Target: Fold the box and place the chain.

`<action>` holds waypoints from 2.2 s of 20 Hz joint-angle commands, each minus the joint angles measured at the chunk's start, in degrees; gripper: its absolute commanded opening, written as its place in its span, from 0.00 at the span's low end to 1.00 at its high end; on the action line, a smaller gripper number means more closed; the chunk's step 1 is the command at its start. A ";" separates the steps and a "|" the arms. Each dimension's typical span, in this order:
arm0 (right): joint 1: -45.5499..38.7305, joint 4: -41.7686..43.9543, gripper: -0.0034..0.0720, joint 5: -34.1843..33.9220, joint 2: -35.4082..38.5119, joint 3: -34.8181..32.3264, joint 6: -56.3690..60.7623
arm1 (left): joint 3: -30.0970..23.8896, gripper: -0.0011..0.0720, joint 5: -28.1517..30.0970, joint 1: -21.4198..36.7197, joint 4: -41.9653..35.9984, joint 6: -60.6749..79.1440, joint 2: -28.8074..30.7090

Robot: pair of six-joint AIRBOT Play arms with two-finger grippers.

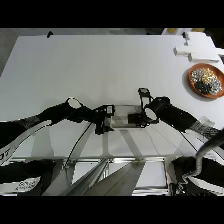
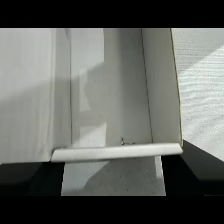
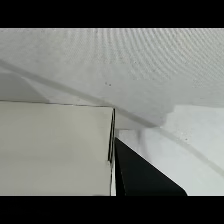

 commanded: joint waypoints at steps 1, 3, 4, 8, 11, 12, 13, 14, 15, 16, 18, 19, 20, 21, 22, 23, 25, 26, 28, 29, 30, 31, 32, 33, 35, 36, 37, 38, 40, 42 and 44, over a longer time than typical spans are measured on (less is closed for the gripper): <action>0.00 -0.81 0.24 1.40 -0.28 -0.02 0.59 | 0.00 0.06 -0.02 0.02 0.02 -0.04 0.02; 0.00 -0.76 0.27 2.16 -0.87 0.00 0.59 | 0.00 0.06 -0.04 0.02 0.04 -0.04 0.02; 0.00 -0.76 0.27 2.43 -1.07 -0.02 0.59 | 0.00 0.06 -0.02 0.02 0.02 -0.04 0.02; 0.00 -0.70 0.08 2.54 -1.09 -0.02 0.52 | 0.00 0.06 -0.02 0.02 0.02 -0.04 0.02; 0.00 -0.59 0.08 2.60 -1.01 0.00 -0.33 | 0.00 0.06 -0.04 0.02 0.02 -0.04 0.02; 0.00 -0.63 0.15 2.80 -0.68 0.00 -2.14 | 0.00 0.06 -0.02 0.02 0.04 -0.04 0.02; -0.07 -0.63 0.33 3.19 0.15 0.00 -5.07 | 0.00 0.06 -0.02 0.02 0.04 -0.07 0.02; -0.07 -0.61 0.44 4.00 1.49 0.02 -8.52 | 0.00 0.06 -0.02 0.02 0.02 -0.04 0.02; -0.07 -0.61 0.44 6.03 3.39 0.44 -12.52 | 0.00 0.06 0.00 0.02 0.02 -0.04 0.02; -0.07 -0.61 0.44 9.25 5.46 1.33 -16.20 | 0.00 0.06 -0.02 0.02 0.02 -0.04 0.02; -1.01 -0.83 0.44 17.27 8.87 4.87 -22.51 | 0.00 0.06 -0.07 0.02 0.04 -0.04 0.02; -2.21 -0.87 0.44 21.75 10.27 7.78 -25.92 | 0.00 0.06 -0.04 0.02 0.04 -0.04 0.02; -3.96 -1.29 0.44 25.00 11.61 10.93 -28.92 | 0.00 0.06 -0.13 0.02 0.02 -0.04 0.02; -6.03 -2.01 0.44 26.12 12.72 13.88 -31.19 | 0.00 0.06 -0.17 0.02 0.02 -0.04 0.02; -8.79 -3.19 0.44 26.25 13.57 17.03 -33.70 | 0.00 0.06 -0.22 0.02 0.02 -0.07 0.02; -12.00 -4.68 0.44 25.83 13.66 19.96 -35.78 | 0.00 0.06 -0.22 0.02 0.04 -0.04 0.02; -20.48 -5.84 0.44 23.02 12.81 24.87 -39.87 | 0.00 0.06 -0.22 0.02 0.02 -0.04 0.02; -24.90 -5.57 0.44 22.62 11.63 27.28 -41.86 | 0.00 0.06 -0.24 0.02 0.04 -0.04 0.02; -32.92 -5.73 0.44 19.82 8.48 30.97 -45.59 | 0.00 0.06 -0.22 0.02 0.04 -0.04 0.02; -37.13 -5.73 0.44 17.92 6.23 32.76 -46.47 | 0.00 0.06 -0.24 0.02 0.04 -0.04 0.02; -40.81 -5.70 0.44 16.68 3.69 34.34 -46.49 | 0.00 0.06 -0.24 0.02 0.02 -0.04 0.02; -44.39 -5.70 0.40 15.56 0.74 35.50 -46.64 | 0.00 0.06 -0.22 0.02 0.02 -0.04 0.02; -47.47 -5.75 0.33 14.62 -2.01 35.95 -46.71 | 0.00 0.06 -0.24 0.02 0.04 -0.04 0.02; -50.31 -5.75 0.27 13.22 -4.70 35.95 -46.69 | 0.00 0.06 -0.24 0.02 0.02 -0.07 0.02; -55.60 -5.75 0.26 10.93 -10.16 35.95 -46.64 | 0.00 0.06 -0.24 0.02 0.02 -0.04 0.02; -57.59 -5.73 0.26 9.81 -12.20 35.95 -46.47 | 0.00 0.06 -0.22 0.02 0.02 -0.04 0.02; -59.39 -5.70 0.26 8.85 -14.01 35.95 -45.92 | 0.00 0.06 -0.24 0.02 0.02 -0.04 0.02; -60.74 -5.68 0.26 8.13 -15.52 35.95 -45.92 | 0.00 0.06 -0.24 0.02 0.02 -0.04 0.02; -62.73 -5.68 0.26 6.88 -18.18 35.95 -45.92 | 0.00 0.06 -0.26 0.02 0.02 -0.04 0.02; -63.91 -5.75 0.26 4.55 -19.85 35.95 -44.74 | 0.00 0.06 -0.24 0.02 0.04 -0.04 0.02; -65.18 -5.75 0.27 1.27 -20.44 35.95 -42.80 | 0.00 0.06 -0.24 0.02 0.04 -0.04 0.02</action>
